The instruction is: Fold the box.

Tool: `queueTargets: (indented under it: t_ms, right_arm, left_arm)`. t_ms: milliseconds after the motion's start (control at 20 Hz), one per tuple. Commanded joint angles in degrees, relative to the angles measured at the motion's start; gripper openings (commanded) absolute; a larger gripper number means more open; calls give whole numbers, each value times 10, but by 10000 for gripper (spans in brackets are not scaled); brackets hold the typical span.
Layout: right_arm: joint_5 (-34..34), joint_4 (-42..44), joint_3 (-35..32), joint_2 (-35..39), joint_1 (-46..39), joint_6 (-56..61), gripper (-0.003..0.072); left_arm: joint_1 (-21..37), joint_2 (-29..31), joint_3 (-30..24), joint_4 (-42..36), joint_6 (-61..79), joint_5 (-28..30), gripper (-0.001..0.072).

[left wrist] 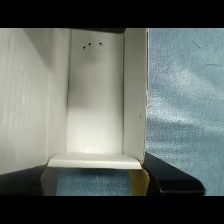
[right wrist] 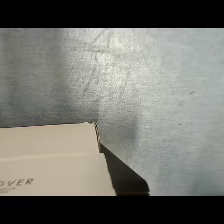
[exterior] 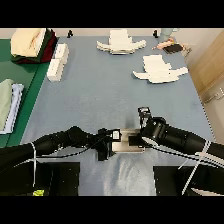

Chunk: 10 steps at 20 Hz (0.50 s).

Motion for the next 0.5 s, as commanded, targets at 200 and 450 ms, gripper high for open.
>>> queueTargets:
  t_ms: [200, 450]
  right_arm:
    - [15, 1, 12, 6, 1, 2, 388]
    - [40, 26, 33, 58, 0, 2, 429]
  left_arm:
    - [0, 0, 1, 0, 1, 0, 590]
    - [0, 0, 1, 0, 1, 0, 590]
